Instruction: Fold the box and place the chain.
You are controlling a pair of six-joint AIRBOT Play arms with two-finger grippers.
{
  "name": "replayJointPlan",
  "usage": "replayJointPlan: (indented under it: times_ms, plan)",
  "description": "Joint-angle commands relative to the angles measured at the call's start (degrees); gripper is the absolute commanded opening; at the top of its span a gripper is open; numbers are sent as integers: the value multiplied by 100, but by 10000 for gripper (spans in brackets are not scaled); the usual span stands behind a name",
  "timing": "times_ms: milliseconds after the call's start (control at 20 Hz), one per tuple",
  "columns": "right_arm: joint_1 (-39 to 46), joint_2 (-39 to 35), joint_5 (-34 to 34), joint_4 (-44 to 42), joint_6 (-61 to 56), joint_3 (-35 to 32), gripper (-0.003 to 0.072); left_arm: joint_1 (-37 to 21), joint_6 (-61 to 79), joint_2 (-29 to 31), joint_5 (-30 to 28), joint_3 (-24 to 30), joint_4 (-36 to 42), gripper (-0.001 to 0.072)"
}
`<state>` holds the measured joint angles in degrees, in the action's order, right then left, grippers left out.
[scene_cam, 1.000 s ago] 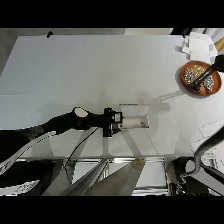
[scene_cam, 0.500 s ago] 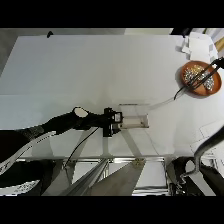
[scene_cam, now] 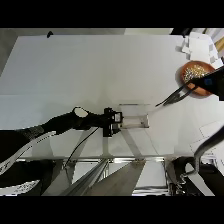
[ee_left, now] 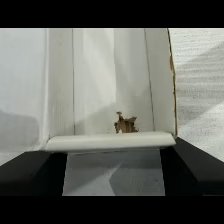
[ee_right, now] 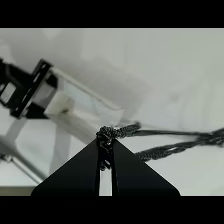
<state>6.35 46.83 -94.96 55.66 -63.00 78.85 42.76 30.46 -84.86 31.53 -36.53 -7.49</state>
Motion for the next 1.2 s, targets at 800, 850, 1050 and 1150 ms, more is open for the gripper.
replayJointPlan:
  times_ms: [800,850,1050,1150]
  plan:
    - [-1740,-15,826,-44,461,-2304,18,2,2,4,-2,-2,-2,320]
    - [-1812,-15,986,-44,468,-2494,18,2,0,4,-2,-2,-2,320]
    - [-2009,-15,1808,-46,505,-3250,18,2,2,4,-2,-2,-2,320]
    - [-2114,-13,2330,-46,509,-3512,18,2,2,4,-4,-2,-2,320]
